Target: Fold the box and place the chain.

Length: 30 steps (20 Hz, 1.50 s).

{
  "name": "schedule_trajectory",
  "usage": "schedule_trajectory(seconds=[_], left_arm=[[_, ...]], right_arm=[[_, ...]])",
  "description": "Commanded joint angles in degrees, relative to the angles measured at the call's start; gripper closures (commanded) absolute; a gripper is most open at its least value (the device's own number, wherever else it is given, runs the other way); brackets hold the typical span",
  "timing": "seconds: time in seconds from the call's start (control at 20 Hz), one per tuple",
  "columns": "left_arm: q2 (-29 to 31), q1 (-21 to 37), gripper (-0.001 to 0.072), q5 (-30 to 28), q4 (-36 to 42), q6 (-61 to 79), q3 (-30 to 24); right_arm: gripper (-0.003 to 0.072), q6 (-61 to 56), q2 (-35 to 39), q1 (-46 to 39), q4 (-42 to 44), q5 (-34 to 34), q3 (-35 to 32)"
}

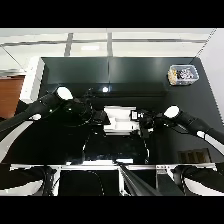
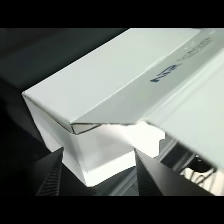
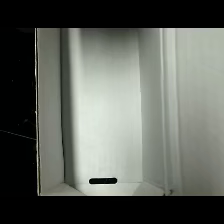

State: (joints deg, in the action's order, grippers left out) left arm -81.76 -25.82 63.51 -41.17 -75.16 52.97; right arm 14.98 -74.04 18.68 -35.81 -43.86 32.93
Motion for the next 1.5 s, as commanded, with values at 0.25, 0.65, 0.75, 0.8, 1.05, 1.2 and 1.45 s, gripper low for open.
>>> schedule_trajectory(seconds=[0.25, 0.65, 0.75, 0.8, 1.05, 1.2, 1.45], left_arm=[[-0.07, -8.72, 0.0204, -6.4, -21.55, -24.68, 3.28], [-2.67, -11.02, 0.0205, -4.81, -28.94, -32.26, 7.1], [-4.26, -12.04, 0.0205, -3.08, -29.14, -33.0, 9.51], [-4.72, -12.66, 0.0205, -2.78, -30.56, -34.8, 10.29], [-5.81, -17.14, 0.0205, 0.92, -43.12, -46.27, 13.03], [-9.62, -19.12, 0.0205, 5.25, -44.63, -46.6, 16.83], [-10.99, -20.15, 0.0205, 4.7, -44.94, -52.68, 17.97]], right_arm=[[0.0191, 0.0, -0.02, 0.07, 0.0, 0.0, 0.02], [0.0191, 0.0, -0.02, 0.07, 0.02, 0.02, 0.02], [0.0192, 0.0, -0.02, 0.07, 0.0, 0.02, 0.02], [0.0191, 0.0, -0.02, 0.07, 0.02, 0.02, 0.02], [0.0192, 0.0, -0.02, 0.07, 0.02, 0.02, 0.02], [0.0191, 0.0, -0.02, 0.07, 0.02, 0.02, 0.02], [0.0191, 0.0, -0.02, 0.07, 0.02, 0.0, 0.02]])
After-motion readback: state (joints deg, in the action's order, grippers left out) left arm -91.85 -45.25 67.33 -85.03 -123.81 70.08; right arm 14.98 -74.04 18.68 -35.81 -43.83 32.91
